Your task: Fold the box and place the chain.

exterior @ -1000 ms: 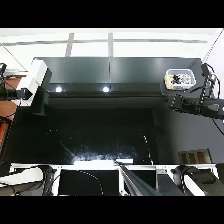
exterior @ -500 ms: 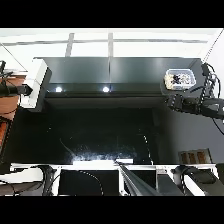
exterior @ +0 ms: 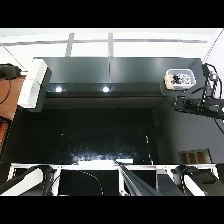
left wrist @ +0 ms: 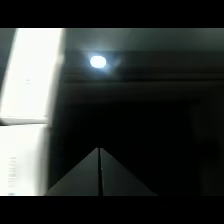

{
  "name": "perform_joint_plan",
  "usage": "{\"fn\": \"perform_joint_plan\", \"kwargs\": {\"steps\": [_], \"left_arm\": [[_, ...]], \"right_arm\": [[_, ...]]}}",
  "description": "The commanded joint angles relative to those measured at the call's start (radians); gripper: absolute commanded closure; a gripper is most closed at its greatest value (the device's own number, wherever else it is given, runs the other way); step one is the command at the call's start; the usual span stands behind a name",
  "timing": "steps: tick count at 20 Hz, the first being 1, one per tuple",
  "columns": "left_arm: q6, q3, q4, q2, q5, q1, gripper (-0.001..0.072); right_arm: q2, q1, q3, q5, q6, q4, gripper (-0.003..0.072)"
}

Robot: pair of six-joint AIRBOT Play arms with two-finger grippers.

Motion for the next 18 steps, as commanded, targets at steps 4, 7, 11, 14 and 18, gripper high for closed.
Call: {"fn": "perform_joint_plan", "kwargs": {"steps": [4, 7, 11, 14, 18], "left_arm": [[-0.118, -0.245, -0.032, 0.269, -0.065, -0.301, 0.0682], [-0.118, -0.460, -0.028, 0.365, 0.064, -0.373, 0.0681], [-0.117, -0.499, -0.022, 0.384, 0.040, -0.373, 0.0680], [-0.117, -0.499, -0.025, 0.384, 0.039, -0.373, 0.0680], [-0.117, -0.499, -0.025, 0.382, 0.040, -0.373, 0.0680]], "right_arm": [[0.005, 0.003, -0.050, 0.018, -0.010, -0.132, 0.0631], [0.005, 0.002, -0.111, -0.084, -0.008, -0.212, 0.0629], [0.005, 0.002, -0.111, -0.101, -0.008, -0.217, 0.0628], [0.005, 0.002, -0.111, -0.102, -0.008, -0.217, 0.0628], [0.005, 0.002, -0.111, -0.102, -0.008, -0.217, 0.0628]]}}
